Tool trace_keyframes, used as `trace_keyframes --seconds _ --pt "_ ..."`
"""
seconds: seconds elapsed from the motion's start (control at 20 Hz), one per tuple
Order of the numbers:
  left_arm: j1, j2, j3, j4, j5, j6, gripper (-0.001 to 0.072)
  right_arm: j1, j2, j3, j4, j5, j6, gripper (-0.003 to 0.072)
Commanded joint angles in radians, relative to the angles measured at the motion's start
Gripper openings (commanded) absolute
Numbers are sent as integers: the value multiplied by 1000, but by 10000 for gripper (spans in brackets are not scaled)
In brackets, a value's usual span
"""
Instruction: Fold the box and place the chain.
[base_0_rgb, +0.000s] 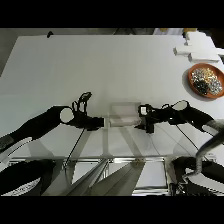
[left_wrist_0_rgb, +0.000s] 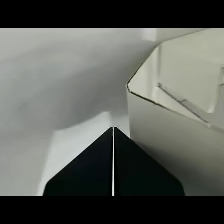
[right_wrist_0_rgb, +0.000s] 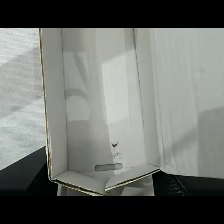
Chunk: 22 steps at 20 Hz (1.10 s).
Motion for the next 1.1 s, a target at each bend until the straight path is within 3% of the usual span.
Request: trace_keyframes --seconds 0.0,0.1,0.25,0.6,0.7,1.05 --pt "-2 48 3 -45 17 50 10 0 1 0 0 0 0 402" --pt "-2 65 3 -75 37 72 24 0 1 0 0 0 0 402" --pt "-14 64 24 -82 39 83 160 0 1 0 0 0 0 402" --pt "-24 51 61 -71 36 89 166 0 1 0 0 0 0 402" --pt "-36 32 66 -65 32 89 293 0 1 0 0 0 0 402" --pt "-64 -10 119 -40 26 72 293 0 1 0 0 0 0 402"
